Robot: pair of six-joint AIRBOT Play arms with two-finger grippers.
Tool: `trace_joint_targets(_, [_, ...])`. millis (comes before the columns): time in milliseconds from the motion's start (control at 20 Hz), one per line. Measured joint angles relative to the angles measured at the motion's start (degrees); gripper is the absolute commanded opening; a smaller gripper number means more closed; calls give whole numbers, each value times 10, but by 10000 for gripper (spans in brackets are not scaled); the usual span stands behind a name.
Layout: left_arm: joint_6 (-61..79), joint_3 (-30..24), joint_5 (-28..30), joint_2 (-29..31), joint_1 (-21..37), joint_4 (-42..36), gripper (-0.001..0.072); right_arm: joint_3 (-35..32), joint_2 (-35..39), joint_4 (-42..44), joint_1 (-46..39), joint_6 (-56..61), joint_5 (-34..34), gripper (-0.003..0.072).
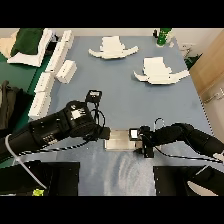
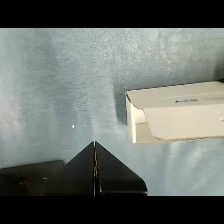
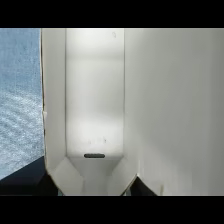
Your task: Fold the box.
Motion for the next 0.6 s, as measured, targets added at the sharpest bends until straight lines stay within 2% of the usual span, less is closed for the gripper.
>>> trace_joint_targets(150, [57,1,-15,21,19,7,14,0,0,0,0,0,0,457])
trace_joint_targets(400, [192,-9,1,43,48,9,14,0,0,0,0,0,0,457])
trace_joint_targets(500, [262,-36,32,72,78,-7,14,0,0,0,0,0,0,457])
trace_joint_targets(600, [369,-85,79,116,132,-34,16,0,0,0,0,0,0,457])
